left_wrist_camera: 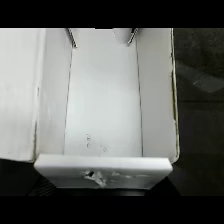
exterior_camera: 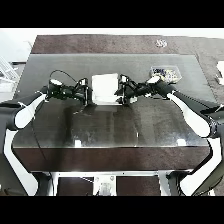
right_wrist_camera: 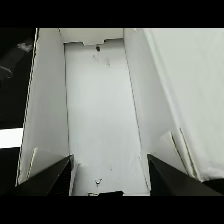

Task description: Fold the box and place the chain.

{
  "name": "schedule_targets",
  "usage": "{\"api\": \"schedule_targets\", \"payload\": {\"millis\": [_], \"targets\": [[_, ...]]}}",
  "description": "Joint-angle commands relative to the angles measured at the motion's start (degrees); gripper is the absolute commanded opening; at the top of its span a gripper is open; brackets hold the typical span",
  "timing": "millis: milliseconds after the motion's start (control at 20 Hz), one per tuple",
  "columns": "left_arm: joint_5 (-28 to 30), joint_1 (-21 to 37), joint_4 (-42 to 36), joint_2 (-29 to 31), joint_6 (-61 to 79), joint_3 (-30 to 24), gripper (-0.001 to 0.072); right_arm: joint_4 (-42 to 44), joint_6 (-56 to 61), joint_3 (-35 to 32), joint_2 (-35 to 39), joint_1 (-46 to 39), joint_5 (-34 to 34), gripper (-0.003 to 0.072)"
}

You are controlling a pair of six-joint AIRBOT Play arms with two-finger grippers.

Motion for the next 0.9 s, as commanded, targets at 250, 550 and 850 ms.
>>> {"api": "schedule_targets", "payload": {"millis": [250, 550, 850], "targets": [[0.04, -0.02, -0.04, 0.04, -0.02, 0.04, 0.0411, -0.04, 2.64, -0.04, -0.04, 0.02, 2.43, 0.047], [0.02, -0.02, -0.04, 0.04, -0.02, 0.04, 0.0411, -0.02, 4.2, -0.02, 0.15, -2.64, 3.82, 0.0134], [0.04, -0.02, -0.04, 0.04, -0.02, 0.04, 0.0411, -0.02, 5.25, -0.02, 0.98, -7.15, 9.9, 0.0051]]}}
